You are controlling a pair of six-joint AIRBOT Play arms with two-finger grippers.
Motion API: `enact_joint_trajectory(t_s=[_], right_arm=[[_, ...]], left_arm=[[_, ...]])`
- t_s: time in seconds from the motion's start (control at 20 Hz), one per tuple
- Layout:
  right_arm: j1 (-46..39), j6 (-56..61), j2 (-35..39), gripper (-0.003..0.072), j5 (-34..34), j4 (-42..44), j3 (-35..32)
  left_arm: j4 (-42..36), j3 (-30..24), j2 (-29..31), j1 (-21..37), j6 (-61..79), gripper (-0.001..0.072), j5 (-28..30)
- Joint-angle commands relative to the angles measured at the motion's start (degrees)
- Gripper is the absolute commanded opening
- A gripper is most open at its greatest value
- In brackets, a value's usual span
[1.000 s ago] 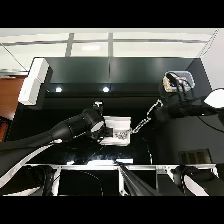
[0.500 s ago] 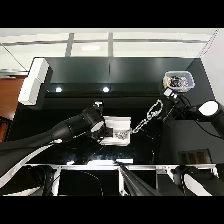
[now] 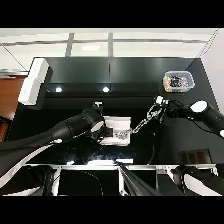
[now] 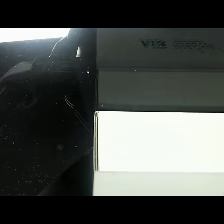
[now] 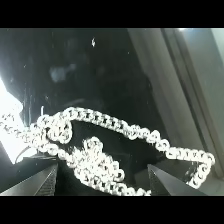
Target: Fold the box and place the chain.
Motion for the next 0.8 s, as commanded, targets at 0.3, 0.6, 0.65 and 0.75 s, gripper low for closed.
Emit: enact_joint_trajectory(t_s=[0.3, 0.6, 0.65, 0.75], right_arm=[[0.0, -0.6, -2.3, 0.0444, -1.4, 3.3, 0.0], [0.0, 5.8, -0.4, 0.0011, -1.3, 3.3, 0.2], [0.0, 9.7, 1.3, 0.0010, -1.3, 3.3, 0.5], [-0.1, 18.0, 5.8, 0.0010, 0.0, 2.8, 1.9]], left_arm=[[0.0, 0.0, 0.0, 0.0, 0.0, 0.0031, 0.0], [0.0, 0.0, 0.0, 0.0, 0.0, 0.0031, 0.0], [0.0, 0.0, 0.0, 0.0, 0.0, 0.0031, 0.0], [0.0, 0.0, 0.0, 0.0, 0.0, 0.0031, 0.0]])
